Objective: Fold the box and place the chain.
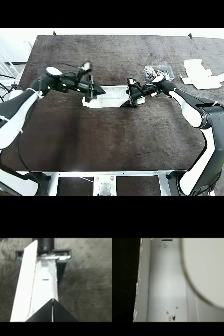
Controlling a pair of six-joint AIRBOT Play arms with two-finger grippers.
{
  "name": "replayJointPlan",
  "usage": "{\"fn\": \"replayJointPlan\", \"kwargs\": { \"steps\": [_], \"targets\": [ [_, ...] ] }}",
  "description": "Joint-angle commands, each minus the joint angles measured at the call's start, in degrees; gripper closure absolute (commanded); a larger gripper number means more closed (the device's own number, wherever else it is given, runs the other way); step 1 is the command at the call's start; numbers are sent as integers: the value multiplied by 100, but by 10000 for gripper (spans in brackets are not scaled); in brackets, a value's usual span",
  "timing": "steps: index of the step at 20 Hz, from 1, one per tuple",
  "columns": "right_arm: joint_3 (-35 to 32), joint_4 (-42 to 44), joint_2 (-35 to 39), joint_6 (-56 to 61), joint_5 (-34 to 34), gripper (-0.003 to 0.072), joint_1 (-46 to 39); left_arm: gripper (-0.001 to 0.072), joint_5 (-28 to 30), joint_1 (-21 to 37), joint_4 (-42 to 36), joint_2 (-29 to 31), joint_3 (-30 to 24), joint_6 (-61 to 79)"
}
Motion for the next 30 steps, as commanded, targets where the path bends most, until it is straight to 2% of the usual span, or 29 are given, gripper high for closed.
{"fn": "replayJointPlan", "kwargs": {
  "steps": [1, 3, 7, 9, 13, 21, 27, 30],
  "targets": [
    [2, 0, 0, 0, 2, 99, -4, 695, 1161, -396, 131, 24, -227, -57],
    [2, 0, 0, 0, 4, 99, -4, 696, 1447, -400, 87, -13, -223, -203],
    [2, 0, 0, 0, 2, 99, -4, 696, 2761, -400, 72, -24, -136, -597],
    [2, 0, 0, 0, 2, 99, -4, 694, 2946, -400, 76, -52, -20, -595],
    [2, 0, 0, 0, 2, 99, -2, 693, 2726, -400, 83, -417, 378, -651],
    [2, 0, 0, 0, 2, 99, -4, 691, 2535, -402, 94, -881, 398, -883],
    [2, 0, 0, 0, 2, 99, -4, 691, 2507, -400, 98, -907, 413, -879],
    [2, 0, 0, 0, 2, 99, -4, 690, 2391, -398, 291, -787, 590, -881]
  ]
}}
